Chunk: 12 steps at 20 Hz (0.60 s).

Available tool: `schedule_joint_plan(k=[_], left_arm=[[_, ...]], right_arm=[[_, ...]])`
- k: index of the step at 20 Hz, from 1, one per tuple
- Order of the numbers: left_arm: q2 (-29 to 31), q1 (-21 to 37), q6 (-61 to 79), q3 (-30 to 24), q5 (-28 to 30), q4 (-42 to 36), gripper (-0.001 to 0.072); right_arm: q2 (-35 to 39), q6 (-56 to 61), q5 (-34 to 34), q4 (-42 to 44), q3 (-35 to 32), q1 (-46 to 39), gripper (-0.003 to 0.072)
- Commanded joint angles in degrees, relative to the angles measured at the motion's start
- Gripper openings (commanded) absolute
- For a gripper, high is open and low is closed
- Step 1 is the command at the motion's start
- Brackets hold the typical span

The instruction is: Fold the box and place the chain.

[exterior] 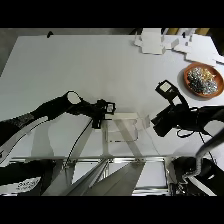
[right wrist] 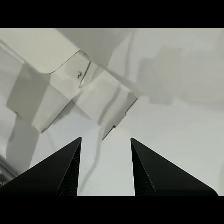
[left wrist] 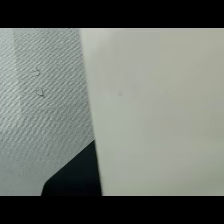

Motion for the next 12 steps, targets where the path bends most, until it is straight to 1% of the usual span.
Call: schedule_joint_plan(k=[1, 4, 6, 12], left_arm=[[0.0, 0.0, 0.0, 0.0, 0.0, 0.0, 0.0008], [0.0, 0.0, 0.0, 0.0, 0.0, 0.0, 0.0008], [0.0, 0.0, 0.0, 0.0, 0.0, 0.0, 0.0008], [0.0, 0.0, 0.0, 0.0, 0.0, 0.0, 0.0008]], right_arm=[[0.0, -11.6, 2.0, 2.5, -0.1, 0.1, 0.0342], [0.0, -15.4, 0.2, 3.1, -0.6, 0.1, 0.0342], [-0.1, -19.4, -1.2, 5.4, -1.6, 0.1, 0.0342], [-0.1, -25.5, -0.7, 12.5, -3.3, 0.1, 0.0342]])
